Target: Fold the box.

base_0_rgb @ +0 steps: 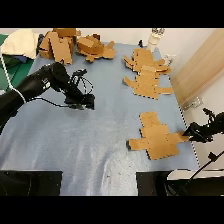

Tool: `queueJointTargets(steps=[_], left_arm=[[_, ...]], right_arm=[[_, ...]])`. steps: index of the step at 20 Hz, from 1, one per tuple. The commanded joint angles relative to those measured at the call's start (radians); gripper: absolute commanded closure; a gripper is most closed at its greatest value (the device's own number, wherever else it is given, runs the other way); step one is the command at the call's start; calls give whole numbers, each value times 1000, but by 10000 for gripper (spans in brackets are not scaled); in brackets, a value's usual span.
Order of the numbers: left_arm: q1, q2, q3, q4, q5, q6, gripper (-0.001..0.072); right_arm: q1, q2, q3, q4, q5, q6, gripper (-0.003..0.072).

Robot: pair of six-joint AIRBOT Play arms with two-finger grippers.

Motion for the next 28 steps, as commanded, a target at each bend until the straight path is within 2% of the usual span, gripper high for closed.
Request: queueJointTargets(steps=[1, 5, 6, 7, 11, 14, 15, 18, 19, 20, 21, 22, 25, 28], left_arm=[[0, -1, 0, -13, 11, 0, 114], [0, -1, 0, -29, 12, 0, 114], [0, -1, 0, -37, 11, 0, 114], [0, -1, 0, -43, 11, 0, 114], [-1, -1, 0, -58, 8, 0, 115], [-9, -1, 0, -60, 3, 0, 115], [-12, -1, 0, -60, -3, 0, 115], [-12, -1, 0, -60, -19, -6, 116], [-11, -1, 0, -60, -19, -8, 116], [-11, -1, -1, -60, -19, -8, 129], [-10, -1, -3, -56, -29, -6, 270], [-9, 0, -6, -47, -51, -2, 351], [8, 0, -26, -29, -170, 24, 354], [56, 22, -80, -18, -223, 78, 355]], right_arm=[[2, -12, 0, 107, -10, -19, 130], [2, -11, -1, 146, -98, -21, 140], [2, -11, -1, 166, -120, -21, 235], [2, -11, -1, 192, -138, -21, 254], [34, -11, -23, 199, -178, -18, 254], [77, -12, -70, 160, -170, -18, 290], [87, -12, -79, 157, -172, -18, 334], [124, -11, -84, 177, -209, -18, 631], [144, -11, -84, 203, -220, -18, 685], [167, -11, -84, 237, -225, -17, 686], [197, -11, -84, 283, -230, -17, 686], [234, -11, -84, 341, -234, -17, 686], [369, -3, -86, 465, -198, -17, 686], [537, 97, -142, 492, -19, -21, 687]])
